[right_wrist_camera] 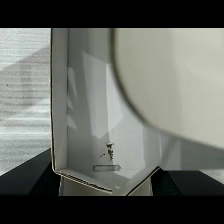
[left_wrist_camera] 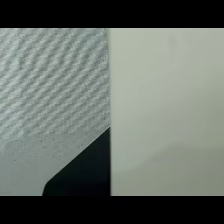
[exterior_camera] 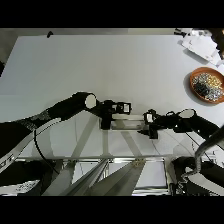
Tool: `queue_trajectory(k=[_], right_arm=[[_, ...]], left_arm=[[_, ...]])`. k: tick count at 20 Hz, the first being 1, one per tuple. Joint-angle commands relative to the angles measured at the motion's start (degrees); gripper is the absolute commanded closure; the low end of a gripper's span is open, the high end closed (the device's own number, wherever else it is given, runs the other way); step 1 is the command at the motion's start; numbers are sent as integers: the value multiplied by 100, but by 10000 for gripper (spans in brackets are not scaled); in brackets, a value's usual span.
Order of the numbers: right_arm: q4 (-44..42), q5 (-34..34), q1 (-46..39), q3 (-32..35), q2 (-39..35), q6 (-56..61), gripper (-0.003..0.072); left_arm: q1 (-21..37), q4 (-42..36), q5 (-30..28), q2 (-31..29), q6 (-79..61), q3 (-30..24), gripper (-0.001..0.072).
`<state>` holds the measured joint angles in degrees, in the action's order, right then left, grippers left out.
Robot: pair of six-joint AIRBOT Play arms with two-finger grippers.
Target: Fold the box and place the chain.
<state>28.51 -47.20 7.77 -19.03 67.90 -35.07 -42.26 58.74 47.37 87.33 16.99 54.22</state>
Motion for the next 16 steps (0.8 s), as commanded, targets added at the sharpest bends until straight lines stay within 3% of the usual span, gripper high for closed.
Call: queue_trajectory(k=[1, 16], right_arm=[[-28, -28, -2, -7, -4, 72, 248], [-24, 4, -2, -7, -4, 52, 248]], left_arm=[[2, 4, 2, -2, -4, 2, 698], [2, 4, 2, -2, -4, 2, 698]])
